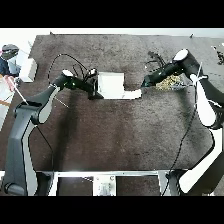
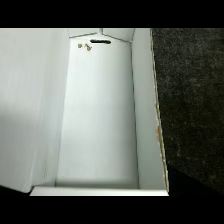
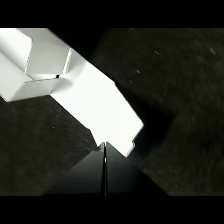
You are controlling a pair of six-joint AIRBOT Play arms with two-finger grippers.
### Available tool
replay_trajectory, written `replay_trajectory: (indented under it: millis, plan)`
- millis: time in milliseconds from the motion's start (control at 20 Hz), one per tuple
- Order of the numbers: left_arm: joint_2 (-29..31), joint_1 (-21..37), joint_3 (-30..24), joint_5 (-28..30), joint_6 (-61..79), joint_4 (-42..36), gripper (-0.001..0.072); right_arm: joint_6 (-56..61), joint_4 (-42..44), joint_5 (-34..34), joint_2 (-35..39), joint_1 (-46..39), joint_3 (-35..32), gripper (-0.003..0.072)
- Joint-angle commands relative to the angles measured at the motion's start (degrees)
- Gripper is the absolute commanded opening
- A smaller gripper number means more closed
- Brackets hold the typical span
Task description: Fold the box and place the chain.
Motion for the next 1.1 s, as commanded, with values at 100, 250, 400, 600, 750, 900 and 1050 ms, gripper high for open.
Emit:
replay_trajectory:
  millis: [100,250,400,600,750,900,1050]
  plan:
    - [-0.11,-0.02,-0.02,0.02,0.04,0.07,0.0445,5.01,4.42,-1.66,0.33,-2.6,-4.81,0.0006]
    - [-0.44,0.0,-0.02,-0.13,0.02,0.04,0.0445,4.39,2.49,-10.38,0.31,-2.69,-8.0,0.0007]
    - [-0.44,0.0,0.0,-0.11,0.04,-0.04,0.0445,4.37,2.14,-12.48,0.31,-2.69,-10.69,0.0006]
    - [-0.42,0.0,0.0,-0.09,0.04,-0.04,0.0445,3.34,5.88,-14.62,0.2,-2.34,-15.58,0.0007]
    - [-0.44,0.0,0.0,-0.09,0.04,-0.04,0.0445,-3.65,14.84,-14.69,0.2,-0.48,-18.84,0.0007]
    - [-0.42,0.0,0.0,-0.09,0.04,-0.04,0.0445,-7.5,20.39,-15.23,0.15,2.12,-18.99,0.0008]
    - [-0.42,0.0,0.0,-0.09,0.04,-0.04,0.0445,-7.93,25.42,-16.44,0.26,2.56,-18.8,0.0179]
